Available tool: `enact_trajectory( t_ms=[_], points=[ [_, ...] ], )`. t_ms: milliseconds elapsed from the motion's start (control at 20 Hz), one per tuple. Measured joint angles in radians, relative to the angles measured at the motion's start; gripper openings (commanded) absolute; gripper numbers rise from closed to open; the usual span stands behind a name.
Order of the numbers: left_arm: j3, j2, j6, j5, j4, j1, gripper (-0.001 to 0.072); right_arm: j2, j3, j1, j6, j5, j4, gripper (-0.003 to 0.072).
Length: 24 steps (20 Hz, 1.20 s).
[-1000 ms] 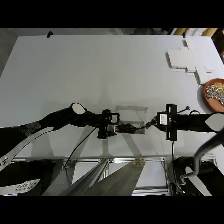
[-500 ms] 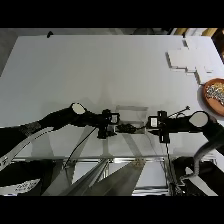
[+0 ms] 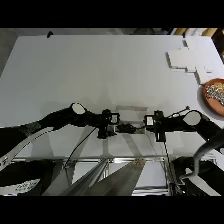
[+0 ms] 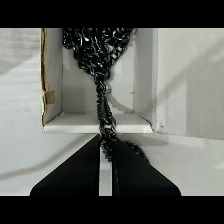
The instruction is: Fold the box and place the chain.
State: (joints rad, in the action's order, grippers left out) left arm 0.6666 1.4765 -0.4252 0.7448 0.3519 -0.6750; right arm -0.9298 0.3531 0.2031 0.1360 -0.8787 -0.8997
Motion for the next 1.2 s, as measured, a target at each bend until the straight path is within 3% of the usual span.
enact_trajectory(
  t_ms=[150,350,450,600,900,1200],
  points=[
    [0.0,0.0,0.0,0.0,0.0,0.0,0.0314,0.082,0.0,0.0,-0.098,-0.013,-0.088,0.0019],
    [0.0,0.0,0.0,0.0,0.0,0.0,0.0314,0.303,0.0,0.0,-0.24,-0.086,-0.161,0.0019],
    [0.0,0.0,0.0,0.0,0.0,0.0,0.0314,0.412,0.0,0.0,-0.286,-0.1,-0.12,0.0019],
    [0.0,0.0,0.0,0.0,0.0,0.0,0.0314,0.504,-0.001,0.001,-0.316,-0.09,0.056,0.0018],
    [0.0,0.0,0.0,0.0,0.0,0.0,0.0314,0.532,-0.001,0.005,-0.311,-0.078,0.32,0.0018],
    [0.0,0.0,0.0,0.0,0.0,0.0,0.0314,0.439,-0.001,0.128,-0.275,-0.011,0.409,0.0018]
  ],
)
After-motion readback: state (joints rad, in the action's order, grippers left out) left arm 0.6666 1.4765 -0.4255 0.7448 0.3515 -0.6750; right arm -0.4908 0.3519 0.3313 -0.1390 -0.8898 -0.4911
